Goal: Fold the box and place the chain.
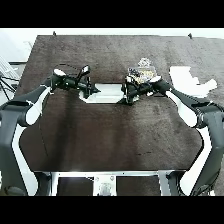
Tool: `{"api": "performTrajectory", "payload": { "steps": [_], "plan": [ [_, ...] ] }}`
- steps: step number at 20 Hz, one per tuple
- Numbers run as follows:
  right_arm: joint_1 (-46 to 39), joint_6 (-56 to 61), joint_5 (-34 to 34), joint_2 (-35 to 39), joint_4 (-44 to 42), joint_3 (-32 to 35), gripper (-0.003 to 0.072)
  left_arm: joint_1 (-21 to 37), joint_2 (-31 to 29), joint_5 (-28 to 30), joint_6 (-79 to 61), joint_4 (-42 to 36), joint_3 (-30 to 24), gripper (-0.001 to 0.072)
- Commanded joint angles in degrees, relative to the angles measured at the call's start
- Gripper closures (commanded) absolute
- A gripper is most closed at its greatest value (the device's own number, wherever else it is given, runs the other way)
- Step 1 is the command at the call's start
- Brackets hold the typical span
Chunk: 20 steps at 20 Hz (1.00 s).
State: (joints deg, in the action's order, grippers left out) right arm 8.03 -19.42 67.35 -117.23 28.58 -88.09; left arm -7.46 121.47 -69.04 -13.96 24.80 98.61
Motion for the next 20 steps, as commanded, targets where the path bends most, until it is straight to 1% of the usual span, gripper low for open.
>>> {"api": "performTrajectory", "payload": {
  "steps": [1, 5, 9, 19, 20],
  "plan": [
    [0.0, -0.8, 0.7, -0.2, -2.9, -0.1, 0.0087, 0.0, 0.0, 0.0, 0.0, 0.0, 0.0, 0.0689],
    [0.0, -0.8, 0.6, -0.8, -3.1, -0.1, 0.009, 0.0, 0.0, 0.0, 0.0, 0.0, 0.0, 0.0689],
    [0.0, -1.9, 0.6, -1.4, -5.9, -0.2, 0.011, 0.0, 0.0, 0.0, 0.0, 0.0, 0.0, 0.0689],
    [0.0, -1.9, 0.4, -2.6, -5.3, -0.8, 0.0131, 0.0, 0.0, 0.0, 0.0, 0.0, 0.0, 0.0689],
    [0.0, -1.9, 0.4, -2.6, -5.1, -0.8, 0.0144, 0.0, 0.0, 0.0, 0.0, 0.0, 0.0, 0.0689]
  ]
}}
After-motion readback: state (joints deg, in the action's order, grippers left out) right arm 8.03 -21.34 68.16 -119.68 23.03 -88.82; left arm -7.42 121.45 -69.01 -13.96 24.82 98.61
